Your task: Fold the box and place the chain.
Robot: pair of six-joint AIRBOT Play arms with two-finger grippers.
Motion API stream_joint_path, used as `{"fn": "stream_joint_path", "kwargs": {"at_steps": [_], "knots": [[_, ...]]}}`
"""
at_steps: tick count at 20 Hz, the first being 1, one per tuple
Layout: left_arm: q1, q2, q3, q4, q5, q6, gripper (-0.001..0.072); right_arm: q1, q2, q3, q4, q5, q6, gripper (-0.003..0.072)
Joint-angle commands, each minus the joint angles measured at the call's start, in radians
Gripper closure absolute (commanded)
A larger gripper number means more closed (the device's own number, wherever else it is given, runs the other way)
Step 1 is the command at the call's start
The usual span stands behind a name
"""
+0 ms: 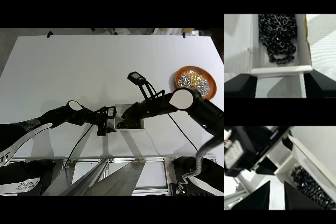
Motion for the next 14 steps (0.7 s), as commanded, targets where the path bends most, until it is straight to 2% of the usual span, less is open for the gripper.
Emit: {"fn": "stream_joint_path", "kwargs": {"at_steps": [1,2,4,6,9,14], "knots": [[0.000,0.000,0.000,0.000,0.000,0.000,0.0379,-0.006,-0.044,0.134,-0.069,0.057,-0.083,0.0493],[0.000,0.000,0.000,0.000,-0.001,0.000,0.0379,-0.022,-0.063,0.177,-0.090,0.058,-0.084,0.0504],[0.000,0.000,0.000,0.000,0.000,0.000,0.0379,-0.074,-0.107,0.233,-0.126,0.048,-0.138,0.0674],[0.000,0.000,0.000,0.000,0.000,0.000,0.0379,-0.126,-0.156,0.238,-0.156,0.049,-0.167,0.0675],[0.000,0.000,0.000,0.000,0.000,0.000,0.0379,-0.144,-0.235,0.237,-0.226,0.134,-0.227,0.0675],[0.000,0.000,0.000,0.000,-0.003,0.000,0.0379,-0.071,-0.205,0.143,-0.152,0.114,-0.415,0.0673]]}}
